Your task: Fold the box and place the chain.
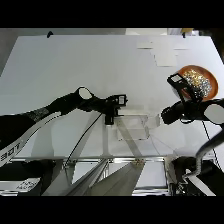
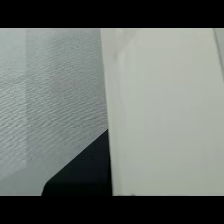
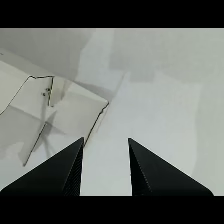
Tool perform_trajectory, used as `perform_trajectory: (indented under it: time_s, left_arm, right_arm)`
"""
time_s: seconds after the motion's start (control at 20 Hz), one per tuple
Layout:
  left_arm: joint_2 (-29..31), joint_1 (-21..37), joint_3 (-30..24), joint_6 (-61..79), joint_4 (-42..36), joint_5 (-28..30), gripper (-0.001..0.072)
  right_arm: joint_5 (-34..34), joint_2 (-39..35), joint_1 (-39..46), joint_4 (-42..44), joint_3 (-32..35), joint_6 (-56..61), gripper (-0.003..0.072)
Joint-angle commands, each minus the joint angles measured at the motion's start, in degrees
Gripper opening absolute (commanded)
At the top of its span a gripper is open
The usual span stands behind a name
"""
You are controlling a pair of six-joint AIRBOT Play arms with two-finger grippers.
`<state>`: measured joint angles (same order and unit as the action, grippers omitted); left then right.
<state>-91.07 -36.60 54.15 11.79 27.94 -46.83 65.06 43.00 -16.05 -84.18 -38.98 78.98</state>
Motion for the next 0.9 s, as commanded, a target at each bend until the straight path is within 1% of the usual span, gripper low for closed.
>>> perform_trajectory:
  time_s: [0.0, 0.1, 0.25, 0.35, 0.4, 0.45, 0.5, 0.55, 0.65, 0.75, 0.85]
  left_arm:
    - [-0.17, -0.04, 0.04, -0.02, 0.37, -0.11, 0.0022]
    - [-0.17, -0.04, 0.04, -0.02, 0.35, -0.13, 0.0029]
    - [-0.17, -0.04, 0.04, -0.02, 0.35, -0.13, 0.0029]
    - [-0.17, -0.04, 0.04, -0.04, 0.35, -0.15, 0.0029]
    - [-0.17, -0.04, 0.04, -0.02, 0.35, -0.15, 0.0029]
    - [-0.17, -0.04, 0.04, -0.02, 0.35, -0.15, 0.0029]
    - [-0.17, -0.04, 0.04, -0.04, 0.35, -0.15, 0.0029]
    - [-0.17, -0.04, 0.04, -0.02, 0.35, -0.15, 0.0029]
    - [-0.17, -0.04, 0.04, -0.04, 0.35, -0.15, 0.0029]
    - [-0.17, -0.04, 0.04, -0.04, 0.35, -0.15, 0.0029]
    - [-0.17, -0.04, 0.04, -0.04, 0.35, -0.13, 0.0029]
  right_arm:
    - [0.09, -0.02, -0.02, 0.17, 0.00, 0.02, 0.0321]
    - [0.09, -0.15, -0.02, 2.16, 0.00, -0.35, 0.0321]
    - [0.87, -0.15, -0.02, 6.75, 0.00, -5.81, 0.0313]
    - [2.05, -0.15, -0.07, 9.31, 0.00, -10.91, 0.0190]
    - [2.67, -0.15, -0.07, 10.54, 0.00, -13.53, 0.0158]
    - [3.37, -0.15, -0.07, 11.74, 0.00, -16.76, 0.0158]
    - [3.98, -0.15, -0.07, 12.85, 0.00, -20.48, 0.0110]
    - [4.72, -0.15, -0.07, 13.79, 0.00, -24.52, 0.0021]
    - [6.27, -0.13, -0.07, 14.88, 0.00, -31.82, 0.0020]
    - [11.61, 0.24, -1.03, 17.20, 0.20, -41.86, 0.0022]
    - [13.99, 0.87, -4.11, 17.11, 1.62, -45.18, 0.0021]
